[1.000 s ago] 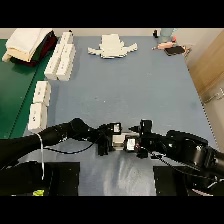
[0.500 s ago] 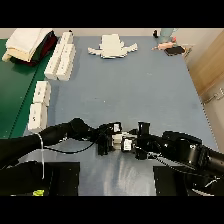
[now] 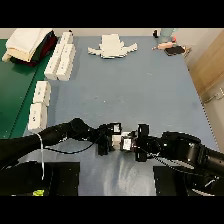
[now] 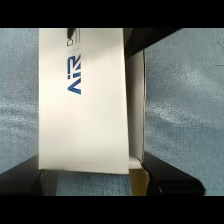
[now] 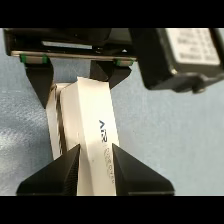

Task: Fold the box.

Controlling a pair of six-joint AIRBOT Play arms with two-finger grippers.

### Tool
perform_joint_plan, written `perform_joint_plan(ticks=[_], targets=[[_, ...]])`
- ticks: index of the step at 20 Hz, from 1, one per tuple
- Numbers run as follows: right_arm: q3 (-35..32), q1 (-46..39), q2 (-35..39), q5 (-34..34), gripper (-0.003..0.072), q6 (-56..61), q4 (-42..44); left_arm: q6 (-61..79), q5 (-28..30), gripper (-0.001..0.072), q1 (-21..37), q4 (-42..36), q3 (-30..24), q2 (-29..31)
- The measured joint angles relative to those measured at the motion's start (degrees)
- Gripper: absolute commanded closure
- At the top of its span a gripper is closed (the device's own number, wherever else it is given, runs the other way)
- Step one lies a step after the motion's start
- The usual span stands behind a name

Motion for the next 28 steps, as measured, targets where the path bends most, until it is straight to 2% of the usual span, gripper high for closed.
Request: perform_joint_plan(ticks=[10, 14, 15, 16, 17, 23, 28], targets=[[0.07, 0.11, 0.28, 2.73, 0.0386, -2.47, 6.43, -0.13, -0.04, 0.0188, 0.00, -0.04, 0.00, 0.00], [0.72, 0.11, 3.08, 2.47, 0.0388, -1.60, 7.02, -0.17, -0.07, 0.0188, 0.00, -0.13, 0.00, 0.00], [0.83, 0.07, 4.02, 2.38, 0.0420, -0.76, 7.06, -0.17, -0.07, 0.0188, 0.00, -0.15, 0.00, 0.00], [0.90, 0.00, 4.96, 2.45, 0.0594, 0.55, 6.99, -0.17, -0.07, 0.0188, 0.00, -0.15, 0.00, 0.00], [0.92, -0.02, 5.68, 2.58, 0.0683, 2.34, 6.69, -0.17, -0.07, 0.0188, 0.00, -0.15, 0.00, 0.00], [-1.77, -0.04, 7.26, 2.89, 0.0684, 16.98, 3.54, -0.20, -0.07, 0.0188, 0.00, -0.17, 0.00, 0.00], [-5.49, -0.04, 7.48, -4.09, 0.0684, 24.65, 2.91, -0.20, -0.07, 0.0188, 0.00, -0.17, 0.00, 0.00]])
